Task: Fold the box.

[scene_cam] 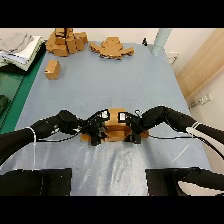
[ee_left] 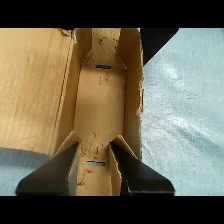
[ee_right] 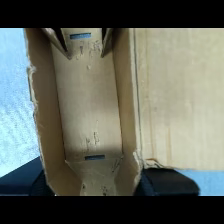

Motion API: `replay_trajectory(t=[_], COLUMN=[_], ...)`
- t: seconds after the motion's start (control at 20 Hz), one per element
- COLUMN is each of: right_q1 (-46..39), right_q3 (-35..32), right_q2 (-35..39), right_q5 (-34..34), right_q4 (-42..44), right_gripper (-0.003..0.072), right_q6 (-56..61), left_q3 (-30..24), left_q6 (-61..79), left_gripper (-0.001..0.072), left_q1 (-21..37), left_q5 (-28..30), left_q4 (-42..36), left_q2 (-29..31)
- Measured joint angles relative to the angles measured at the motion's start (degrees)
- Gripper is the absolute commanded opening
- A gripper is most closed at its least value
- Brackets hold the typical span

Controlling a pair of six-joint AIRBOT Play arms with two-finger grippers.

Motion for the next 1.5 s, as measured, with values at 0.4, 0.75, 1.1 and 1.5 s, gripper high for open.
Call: replay_trajectory(t=[0.4,0.75,1.1,1.5], right_q1=[0.0,0.0,0.0,0.0], right_q3=[0.0,0.0,0.0,0.0], right_q2=[0.0,0.0,0.0,0.0], right_q5=[-0.02,-0.02,-0.02,-0.02], right_q4=[0.0,0.0,0.0,0.02], right_gripper=[0.06,0.0599,0.06,0.06], right_q6=[0.0,0.0,-0.02,-0.02], left_q3=[0.0,0.0,0.0,0.0], left_q6=[-0.17,-2.38,-6.99,-41.66], left_gripper=[0.0316,0.0013,0.0015,0.0015], left_q1=[0.0,0.02,0.13,5.81], left_q5=[0.2,0.92,1.18,2.27], left_q4=[0.15,1.51,7.34,33.09], left_q2=[0.0,0.61,3.02,17.75])
